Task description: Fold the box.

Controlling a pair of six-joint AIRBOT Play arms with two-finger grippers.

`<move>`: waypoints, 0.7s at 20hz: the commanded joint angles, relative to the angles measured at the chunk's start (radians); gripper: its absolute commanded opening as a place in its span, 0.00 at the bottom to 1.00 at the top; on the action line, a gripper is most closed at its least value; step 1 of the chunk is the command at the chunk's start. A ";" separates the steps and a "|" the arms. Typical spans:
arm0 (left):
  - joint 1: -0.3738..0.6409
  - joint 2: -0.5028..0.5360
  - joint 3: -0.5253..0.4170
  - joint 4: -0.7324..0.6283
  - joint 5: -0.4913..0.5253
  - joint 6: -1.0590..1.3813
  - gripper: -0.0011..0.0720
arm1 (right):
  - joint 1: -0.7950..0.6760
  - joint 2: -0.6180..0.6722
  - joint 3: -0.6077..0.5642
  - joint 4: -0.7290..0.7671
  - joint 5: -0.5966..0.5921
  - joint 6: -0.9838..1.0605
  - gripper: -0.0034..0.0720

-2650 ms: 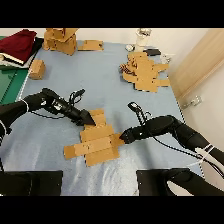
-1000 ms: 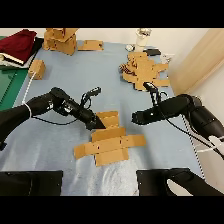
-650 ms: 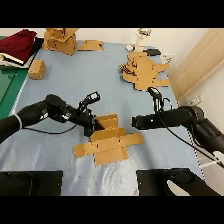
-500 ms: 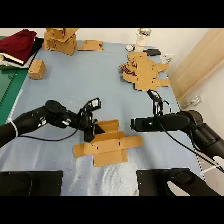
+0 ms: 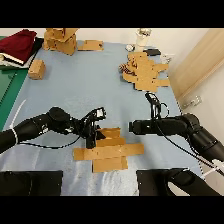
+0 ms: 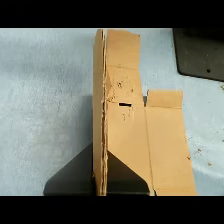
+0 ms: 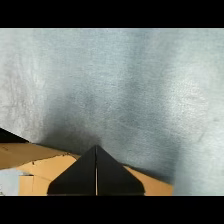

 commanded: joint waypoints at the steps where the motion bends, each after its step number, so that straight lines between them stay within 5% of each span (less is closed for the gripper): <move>1: -0.014 0.002 -0.010 0.031 0.073 -0.071 0.03 | 0.002 0.001 -0.001 -0.003 0.016 0.003 0.05; 11: -0.127 0.020 -0.010 0.089 0.104 -0.098 0.03 | 0.002 0.001 -0.001 -0.010 0.025 0.002 0.05; 14: -0.126 0.087 -0.010 0.116 0.209 -0.068 0.03 | 0.002 0.001 -0.001 -0.011 0.032 0.002 0.05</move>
